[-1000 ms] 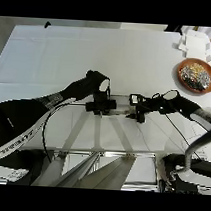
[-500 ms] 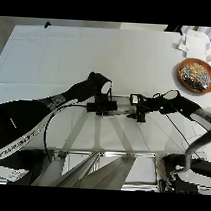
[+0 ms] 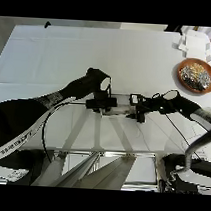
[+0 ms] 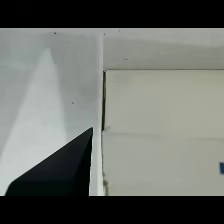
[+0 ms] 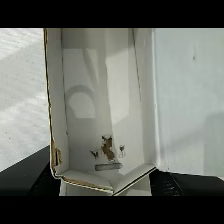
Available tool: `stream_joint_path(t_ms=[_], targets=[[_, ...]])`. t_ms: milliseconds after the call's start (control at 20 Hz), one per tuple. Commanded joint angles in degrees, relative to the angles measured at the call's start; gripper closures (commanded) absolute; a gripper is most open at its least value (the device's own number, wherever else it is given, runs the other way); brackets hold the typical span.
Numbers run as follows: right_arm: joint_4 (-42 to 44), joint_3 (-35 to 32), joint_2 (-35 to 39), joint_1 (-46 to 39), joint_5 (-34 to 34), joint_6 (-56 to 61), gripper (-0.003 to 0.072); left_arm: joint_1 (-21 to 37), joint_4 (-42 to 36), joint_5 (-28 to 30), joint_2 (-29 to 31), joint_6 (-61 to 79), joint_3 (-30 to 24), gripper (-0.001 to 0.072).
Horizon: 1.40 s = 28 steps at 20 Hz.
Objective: Fold the box and place the chain.
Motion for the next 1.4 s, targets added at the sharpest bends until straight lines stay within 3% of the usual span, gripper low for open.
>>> stream_joint_path(t_ms=[0, 200, 250, 300, 450, 550, 650, 800, 950, 1000, 1050, 1250, 1350], targets=[[-0.1, 0.0, 0.0, 0.0, 0.0, 0.0, 0.0233, -0.6, 2.8, 0.8, -0.1, 0.1, 0.3, 0.0418], [0.0, 0.0, 0.0, 0.0, 0.0, 0.0, 0.0233, -2.2, 3.1, 1.0, -1.6, -0.1, 0.3, 0.0468], [-0.1, 0.0, 0.0, 0.0, 0.0, 0.0, 0.0233, -2.6, 3.1, 0.8, -2.0, -0.1, 0.3, 0.0579], [0.0, 0.0, 0.0, 0.0, 0.0, 0.0, 0.0233, -2.8, 3.2, 0.9, -2.3, -0.1, 0.3, 0.0641], [0.0, 0.0, 0.0, 0.0, 0.0, 0.0, 0.0233, -3.5, 3.2, 1.1, -2.8, -0.1, 0.3, 0.0649], [-0.1, 0.0, 0.0, 0.0, 0.0, 0.0, 0.0233, -3.5, 3.3, 1.1, -2.8, -1.0, 0.3, 0.0693], [-0.1, 0.0, 0.0, 0.0, 0.0, 0.0, 0.0233, -3.5, 3.3, 1.1, -2.8, -1.6, 0.3, 0.0687], [-0.1, 0.0, 0.0, 0.0, 0.0, 0.0, 0.0233, -3.5, 3.3, 1.1, -2.8, -1.6, 0.3, 0.0552], [-0.1, 0.0, 0.0, 0.0, 0.0, 0.0, 0.0233, -3.8, 3.5, 1.1, -2.9, -1.6, 0.3, 0.0559], [0.0, 0.0, 0.0, 0.0, 0.0, 0.0, 0.0233, -3.8, 3.5, 1.0, -2.9, -1.6, 0.3, 0.0595], [-0.1, 0.0, 0.0, 0.0, 0.0, 0.0, 0.0233, -3.8, 3.5, 0.7, -2.9, -1.6, 0.3, 0.0707], [-0.1, 0.0, 0.0, 0.0, 0.0, 0.0, 0.0233, -3.8, 3.5, -1.2, -2.9, -1.5, 0.3, 0.0700], [-0.1, 0.0, 0.0, 0.0, 0.0, 0.0, 0.0233, -3.8, 3.5, -1.6, -2.7, -1.1, 0.3, 0.0662]])
